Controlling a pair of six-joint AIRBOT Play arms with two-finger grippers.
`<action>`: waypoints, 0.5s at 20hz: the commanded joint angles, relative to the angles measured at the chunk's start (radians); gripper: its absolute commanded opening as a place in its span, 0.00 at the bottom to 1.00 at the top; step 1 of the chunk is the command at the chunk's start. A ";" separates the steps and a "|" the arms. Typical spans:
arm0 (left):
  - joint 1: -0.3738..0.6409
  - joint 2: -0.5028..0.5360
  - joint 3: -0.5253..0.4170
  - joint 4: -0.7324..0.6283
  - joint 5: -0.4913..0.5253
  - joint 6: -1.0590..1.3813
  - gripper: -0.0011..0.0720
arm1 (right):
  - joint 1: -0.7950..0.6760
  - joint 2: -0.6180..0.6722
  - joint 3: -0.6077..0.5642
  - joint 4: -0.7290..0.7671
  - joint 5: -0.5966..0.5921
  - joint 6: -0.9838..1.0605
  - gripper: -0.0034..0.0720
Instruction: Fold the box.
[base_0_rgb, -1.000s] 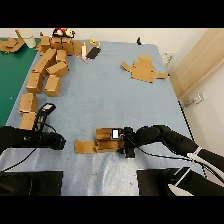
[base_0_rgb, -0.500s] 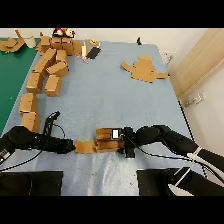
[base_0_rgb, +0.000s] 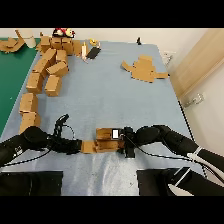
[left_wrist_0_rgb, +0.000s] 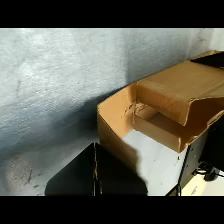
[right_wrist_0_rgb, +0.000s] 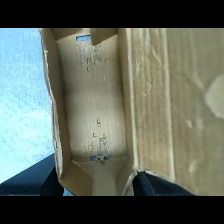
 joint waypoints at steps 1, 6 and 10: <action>-0.022 -0.014 0.000 -0.039 0.022 0.019 0.03 | 0.000 0.000 0.000 0.000 0.000 0.000 0.67; -0.022 -0.014 0.001 -0.125 0.008 0.066 0.03 | 0.000 0.000 0.000 0.000 0.000 0.000 0.67; -0.021 -0.014 0.006 -0.295 -0.037 0.253 0.03 | 0.000 0.000 0.000 0.000 0.000 0.000 0.67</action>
